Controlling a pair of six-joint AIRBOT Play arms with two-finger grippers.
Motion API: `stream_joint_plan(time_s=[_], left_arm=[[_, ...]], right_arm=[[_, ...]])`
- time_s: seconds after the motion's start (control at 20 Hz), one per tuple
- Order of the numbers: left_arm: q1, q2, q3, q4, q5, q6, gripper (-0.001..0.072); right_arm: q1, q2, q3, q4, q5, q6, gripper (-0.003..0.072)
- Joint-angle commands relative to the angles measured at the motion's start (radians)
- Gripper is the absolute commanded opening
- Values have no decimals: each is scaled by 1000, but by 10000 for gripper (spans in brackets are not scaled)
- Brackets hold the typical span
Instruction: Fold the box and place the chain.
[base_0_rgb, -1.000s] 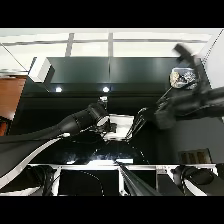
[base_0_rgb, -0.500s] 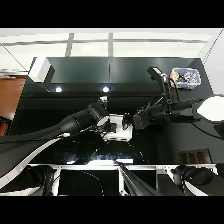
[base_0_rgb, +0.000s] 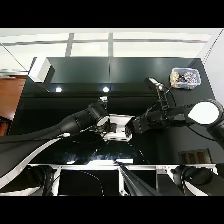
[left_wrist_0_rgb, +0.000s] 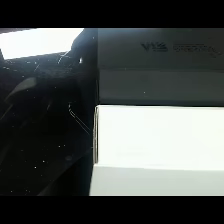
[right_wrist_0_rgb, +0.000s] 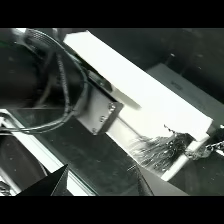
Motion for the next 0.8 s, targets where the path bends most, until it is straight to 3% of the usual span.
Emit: stream_joint_plan(time_s=[0.0,0.15,0.35,0.4,0.6,0.75], left_arm=[[0,-1,0,0,0,0,30],[0,-1,0,0,0,0,30],[0,-1,0,1,0,0,30],[0,-1,0,0,0,0,30],[0,-1,0,0,0,0,30],[0,-1,0,0,0,0,30]], right_arm=[[-54,2,-13,-59,12,11,487],[-222,2,-13,-182,31,11,486],[-439,-35,-22,-536,-172,217,509],[-488,-72,-22,-553,-232,222,716],[-597,-293,21,-503,-485,254,709],[-607,-504,153,-489,-528,323,706]])
